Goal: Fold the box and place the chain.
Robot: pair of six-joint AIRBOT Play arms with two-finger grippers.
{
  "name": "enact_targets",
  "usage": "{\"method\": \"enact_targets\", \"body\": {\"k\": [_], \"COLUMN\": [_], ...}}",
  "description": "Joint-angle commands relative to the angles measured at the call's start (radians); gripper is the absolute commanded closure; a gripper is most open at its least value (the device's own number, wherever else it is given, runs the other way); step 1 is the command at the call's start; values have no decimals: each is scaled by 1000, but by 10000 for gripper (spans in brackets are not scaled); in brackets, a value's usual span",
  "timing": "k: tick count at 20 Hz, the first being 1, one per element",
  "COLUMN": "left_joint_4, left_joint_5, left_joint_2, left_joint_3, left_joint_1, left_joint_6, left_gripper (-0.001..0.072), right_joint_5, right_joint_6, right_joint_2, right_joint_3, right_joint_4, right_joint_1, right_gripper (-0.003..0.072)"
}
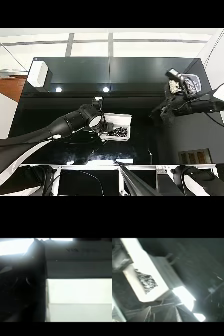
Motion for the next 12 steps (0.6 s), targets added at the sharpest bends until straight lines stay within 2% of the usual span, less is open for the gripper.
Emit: {"method": "enact_targets", "body": {"k": [1,5,8,12], "left_joint_4": [5,14,61,45], "left_joint_5": [-52,-138,-282,-411], "left_joint_2": [5,68,147,275], "left_joint_3": [35,80,79,65], "left_joint_1": [-1,0,6,91], "left_joint_6": [6,233,424,682], "left_gripper": [266,267,267,266], "right_joint_5": [31,30,24,3], "right_joint_6": [21,21,21,21], "right_joint_2": [1,0,0,0], "right_joint_3": [2,2,2,1], "right_joint_4": [-44,-50,-58,-66], "right_joint_1": [-88,-90,-90,-90], "right_gripper": [315,315,315,316]}}
